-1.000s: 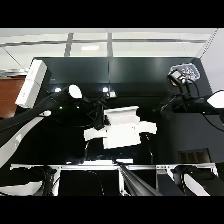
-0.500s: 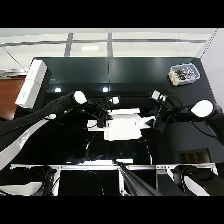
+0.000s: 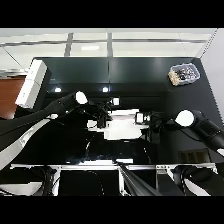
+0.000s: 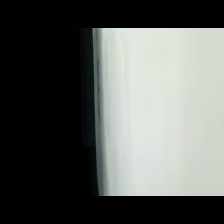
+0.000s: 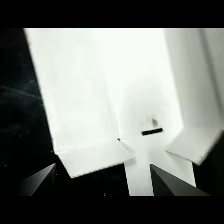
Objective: Fold the box and place the chain.
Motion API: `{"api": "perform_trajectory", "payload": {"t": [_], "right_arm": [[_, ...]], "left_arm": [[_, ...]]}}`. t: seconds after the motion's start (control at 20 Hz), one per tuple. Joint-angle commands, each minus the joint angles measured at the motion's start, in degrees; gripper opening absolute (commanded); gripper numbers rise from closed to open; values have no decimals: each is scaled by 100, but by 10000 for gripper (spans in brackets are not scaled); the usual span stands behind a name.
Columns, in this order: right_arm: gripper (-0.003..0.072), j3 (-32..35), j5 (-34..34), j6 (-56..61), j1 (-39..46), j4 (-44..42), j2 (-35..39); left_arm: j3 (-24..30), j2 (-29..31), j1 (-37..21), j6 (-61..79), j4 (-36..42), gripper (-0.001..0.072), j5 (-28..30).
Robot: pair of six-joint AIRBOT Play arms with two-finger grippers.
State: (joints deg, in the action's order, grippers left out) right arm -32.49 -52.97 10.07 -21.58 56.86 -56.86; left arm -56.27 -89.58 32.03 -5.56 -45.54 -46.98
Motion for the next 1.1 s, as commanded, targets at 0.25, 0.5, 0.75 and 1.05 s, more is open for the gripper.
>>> {"api": "perform_trajectory", "payload": {"t": [0.25,0.5,0.75,1.05], "right_arm": [[710,28,901,-474,-706,240,-514],[702,-70,1224,-205,-691,-177,-603],[702,-168,1272,-66,-22,-229,-57],[702,-168,1220,-658,498,-1207,-175]], "left_arm": [[4,-22,4,2,-7,31,-9],[4,-22,7,0,-4,31,-20],[4,-22,4,0,-4,31,-22],[4,-22,4,0,-4,31,-22]]}}
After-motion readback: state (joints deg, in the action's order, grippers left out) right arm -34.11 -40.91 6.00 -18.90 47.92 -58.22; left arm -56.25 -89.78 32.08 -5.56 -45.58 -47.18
